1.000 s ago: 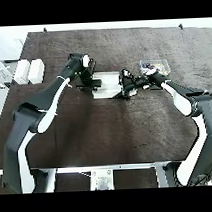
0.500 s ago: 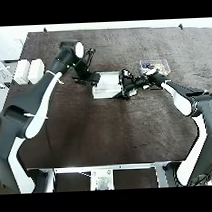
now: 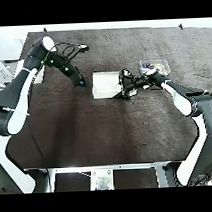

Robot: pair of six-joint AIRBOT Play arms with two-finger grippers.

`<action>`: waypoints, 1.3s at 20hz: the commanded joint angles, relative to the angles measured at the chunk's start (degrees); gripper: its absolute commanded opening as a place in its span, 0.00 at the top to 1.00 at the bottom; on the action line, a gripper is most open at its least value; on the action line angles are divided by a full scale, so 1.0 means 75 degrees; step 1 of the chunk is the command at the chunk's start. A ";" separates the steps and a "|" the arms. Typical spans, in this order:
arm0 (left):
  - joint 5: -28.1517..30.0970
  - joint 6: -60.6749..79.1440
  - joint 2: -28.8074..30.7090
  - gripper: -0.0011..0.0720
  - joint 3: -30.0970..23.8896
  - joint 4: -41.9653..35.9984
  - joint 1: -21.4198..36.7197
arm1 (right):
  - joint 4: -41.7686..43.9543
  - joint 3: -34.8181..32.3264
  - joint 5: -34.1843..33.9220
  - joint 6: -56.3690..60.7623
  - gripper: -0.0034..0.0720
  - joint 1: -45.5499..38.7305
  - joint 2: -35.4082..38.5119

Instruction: Fold the box and place the chain.

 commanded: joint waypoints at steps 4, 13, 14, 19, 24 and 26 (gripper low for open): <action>0.1562 0.4631 0.0017 0.00 -0.1900 -0.1722 0.0242 | 0.0000 0.0003 0.0003 0.0000 0.17 0.0003 0.0006; 0.2028 0.6254 -0.0358 0.00 -0.2063 -0.2387 0.0187 | 0.0000 0.0003 0.0003 0.0000 0.17 0.0003 0.0006; 0.2037 0.6397 -0.0388 0.00 -0.2060 -0.2425 0.0187 | 0.0000 0.0003 0.0003 0.0000 0.17 0.0003 0.0006; 0.2177 0.6420 -0.0475 0.00 -0.2060 -0.2585 0.0187 | 0.0000 0.0003 0.0003 0.0000 0.17 0.0003 0.0006; 0.2425 0.6414 -0.0475 0.00 -0.2060 -0.2597 0.0187 | 0.0003 0.0003 0.0003 0.0000 0.17 0.0006 0.0006; 0.2355 0.6414 -0.0475 0.00 -0.2060 -0.2626 0.0187 | 0.0000 0.0003 0.0003 0.0000 0.17 0.0003 0.0006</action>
